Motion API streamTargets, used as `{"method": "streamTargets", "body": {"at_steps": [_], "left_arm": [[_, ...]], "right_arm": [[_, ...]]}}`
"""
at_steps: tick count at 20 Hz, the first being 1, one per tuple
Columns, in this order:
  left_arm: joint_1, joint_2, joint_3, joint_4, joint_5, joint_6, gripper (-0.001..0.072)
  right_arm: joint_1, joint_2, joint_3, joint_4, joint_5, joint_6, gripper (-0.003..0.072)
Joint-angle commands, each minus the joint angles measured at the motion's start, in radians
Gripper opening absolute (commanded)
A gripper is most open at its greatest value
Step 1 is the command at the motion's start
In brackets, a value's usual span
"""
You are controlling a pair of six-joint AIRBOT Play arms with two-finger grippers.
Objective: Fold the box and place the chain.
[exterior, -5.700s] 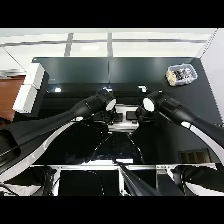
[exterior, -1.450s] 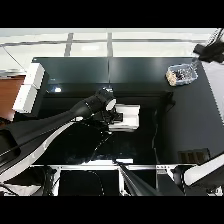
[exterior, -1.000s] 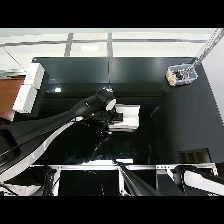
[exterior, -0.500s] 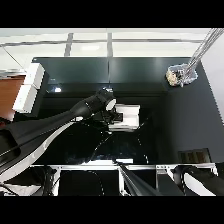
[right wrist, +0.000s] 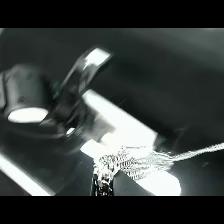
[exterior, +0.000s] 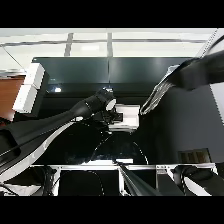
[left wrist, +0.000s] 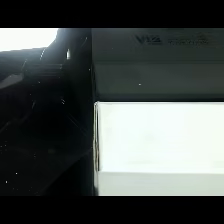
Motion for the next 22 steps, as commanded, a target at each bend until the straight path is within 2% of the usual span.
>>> {"method": "streamTargets", "body": {"at_steps": [1,5,10,11,12,13,15,17,18,19,21,22], "left_arm": [[0.001,0.0,0.001,0.0,0.0,0.0,0.0028],[0.001,0.0,0.001,0.0,0.0,0.0,0.0028],[0.001,0.0,0.001,0.0,0.0,0.0,0.0028],[0.001,0.0,0.001,0.0,0.0,0.0,0.0028],[0.001,0.0,0.001,0.0,0.0,0.0,0.0028],[0.001,0.0,0.001,0.0,0.0,0.0,0.0028],[0.001,0.0,0.001,0.0,0.001,0.0,0.0028],[0.001,0.0,0.001,0.0,0.001,0.0,0.0028],[0.001,0.0,0.001,0.0,0.001,0.0,0.0028],[0.001,0.0,0.001,0.0,0.001,0.0,0.0028],[0.001,0.0,0.001,0.0,0.0,0.0,0.0028],[0.001,0.0,0.001,0.0,0.0,0.0,0.0028]], "right_arm": [[0.053,0.003,-0.214,0.113,-0.177,-0.029,0.0017],[0.058,0.003,-0.436,0.13,-0.383,-0.029,0.0017],[0.058,0.003,-0.65,0.133,-0.489,-0.028,0.002],[0.058,0.003,-0.673,0.134,-0.495,-0.024,0.0113],[0.057,0.003,-0.678,0.127,-0.476,-0.026,0.0435],[0.046,0.007,-0.677,0.106,-0.449,-0.028,0.0466],[-0.017,0.03,-0.677,0.047,-0.415,-0.028,0.0466],[-0.102,0.045,-0.69,-0.081,-0.417,-0.028,0.0465],[-0.142,0.046,-0.721,-0.148,-0.452,-0.028,0.0464],[-0.17,0.046,-0.767,-0.206,-0.52,-0.023,0.041],[-0.191,0.042,-0.874,-0.311,-0.723,0.108,0.0415],[-0.189,0.033,-0.908,-0.325,-0.822,0.143,0.0595]]}}
